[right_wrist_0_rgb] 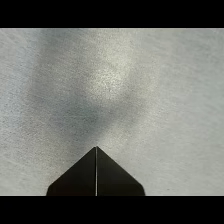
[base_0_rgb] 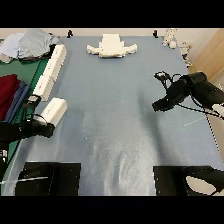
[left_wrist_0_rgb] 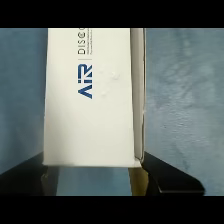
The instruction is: Fold the box.
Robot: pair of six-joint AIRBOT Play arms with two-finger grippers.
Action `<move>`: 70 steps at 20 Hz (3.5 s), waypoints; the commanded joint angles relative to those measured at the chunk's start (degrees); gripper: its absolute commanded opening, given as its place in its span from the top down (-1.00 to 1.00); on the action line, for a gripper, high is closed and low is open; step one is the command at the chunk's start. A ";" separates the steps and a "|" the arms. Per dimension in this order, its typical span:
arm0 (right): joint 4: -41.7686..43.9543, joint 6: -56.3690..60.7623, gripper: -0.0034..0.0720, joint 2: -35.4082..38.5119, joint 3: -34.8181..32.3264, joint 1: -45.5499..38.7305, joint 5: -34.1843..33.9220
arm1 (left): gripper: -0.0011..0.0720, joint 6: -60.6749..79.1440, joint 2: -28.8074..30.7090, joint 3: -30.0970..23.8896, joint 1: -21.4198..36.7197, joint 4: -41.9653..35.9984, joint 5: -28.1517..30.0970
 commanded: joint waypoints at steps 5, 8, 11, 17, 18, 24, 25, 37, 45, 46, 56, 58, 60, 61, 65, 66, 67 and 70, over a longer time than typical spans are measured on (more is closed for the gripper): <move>0.02 0.02 0.89 -0.02 0.04 -0.02 0.00 | -0.43 -2.27 -5.14 0.02 12.87 6.86 0.70; 0.02 0.02 0.89 -0.02 0.04 -0.02 0.00 | -0.43 -2.38 -9.84 0.09 15.37 6.19 5.20; 0.02 0.02 0.89 -0.02 0.04 -0.02 0.00 | -0.43 -0.33 -13.20 0.09 15.28 2.86 10.78; 0.02 0.02 0.89 -0.02 0.04 -0.02 0.00 | -0.43 5.68 -24.59 3.74 15.21 -6.40 18.73; 0.02 0.02 0.89 -0.02 0.04 -0.02 0.00 | -0.43 5.73 -26.91 5.27 15.21 -6.80 19.04; 0.02 0.02 0.89 -0.02 0.04 -0.02 0.00 | -0.43 12.74 -37.88 13.18 13.75 -15.58 18.91; 0.02 0.02 0.89 -0.02 0.04 -0.02 0.00 | -0.43 12.76 -39.50 14.12 12.44 -15.54 18.97; 0.02 0.02 0.89 -0.02 0.04 -0.02 0.00 | -0.43 10.75 -53.29 25.22 7.65 -16.17 21.51; 0.02 0.02 0.89 -0.02 0.04 -0.02 -0.02 | -0.43 13.11 -53.27 25.29 6.69 -16.37 21.97; 0.02 0.02 0.89 -0.02 0.04 -0.02 -0.02 | -0.43 13.11 -53.27 25.29 6.69 -16.35 21.97; 0.02 0.02 0.89 -0.02 0.04 -0.02 0.00 | -0.94 12.68 -52.87 25.31 6.69 -16.24 22.01; 0.02 0.02 0.89 -0.02 0.04 -0.02 0.00 | -0.94 12.59 -51.36 25.42 6.78 -14.75 21.81; 0.02 0.02 0.89 -0.02 0.04 -0.02 -0.02 | -0.94 12.57 -48.41 25.42 6.78 -12.68 19.67; 0.02 0.02 0.89 -0.02 0.04 -0.02 0.00 | -0.94 12.46 -46.42 25.42 6.78 -11.43 18.10; 0.02 0.02 0.89 -0.02 0.04 -0.02 0.00 | -0.94 9.31 -36.00 25.42 6.75 -2.99 7.74; 0.02 0.02 0.89 -0.02 0.04 -0.02 0.00 | -0.94 8.35 -33.14 25.42 6.75 -0.87 4.74; 0.02 0.02 0.89 -0.02 0.04 -0.02 0.00 | -0.94 6.80 -29.94 25.42 6.75 0.79 1.92; 0.02 0.02 0.89 -0.02 0.04 -0.02 0.00 | -0.56 -2.43 -21.59 25.42 6.16 -1.16 -2.16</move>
